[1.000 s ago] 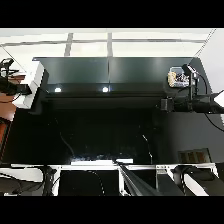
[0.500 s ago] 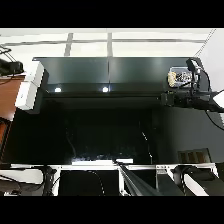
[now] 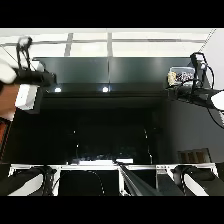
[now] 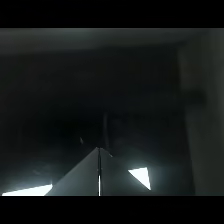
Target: Fold the box and place the chain.
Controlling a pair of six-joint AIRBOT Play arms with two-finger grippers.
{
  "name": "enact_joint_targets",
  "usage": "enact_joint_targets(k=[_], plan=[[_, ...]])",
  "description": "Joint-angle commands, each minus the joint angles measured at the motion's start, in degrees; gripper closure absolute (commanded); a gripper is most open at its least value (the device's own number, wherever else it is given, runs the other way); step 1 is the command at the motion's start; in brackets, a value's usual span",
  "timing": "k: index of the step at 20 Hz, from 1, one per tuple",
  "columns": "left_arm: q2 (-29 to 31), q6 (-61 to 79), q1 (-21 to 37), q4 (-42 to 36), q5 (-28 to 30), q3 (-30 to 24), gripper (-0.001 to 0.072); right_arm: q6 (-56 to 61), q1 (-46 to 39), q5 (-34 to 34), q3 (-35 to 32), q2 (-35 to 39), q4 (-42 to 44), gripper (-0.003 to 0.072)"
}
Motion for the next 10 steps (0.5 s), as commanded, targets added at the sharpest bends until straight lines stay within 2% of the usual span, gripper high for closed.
enact_joint_targets(k=[1, 3, 5, 10], plan=[[14.1, -0.7, -3.7, -0.4, 10.2, -19.0, 0.0684, 0.1, 0.1, -0.6, 0.0, 0.0, -3.3, 0.0674], [19.7, -0.6, -2.4, -0.6, 9.1, -23.2, 0.0684, 0.1, 0.1, -0.6, 0.0, 0.0, -3.3, 0.0674], [23.3, -0.6, -1.7, -0.6, 8.3, -24.3, 0.0684, 0.1, 0.1, -0.6, 0.0, 0.0, -3.3, 0.0674], [24.8, -0.6, -1.7, -0.7, 8.1, -24.3, 0.0684, 0.1, 0.1, -0.6, 0.0, 0.0, -3.3, 0.0674]])
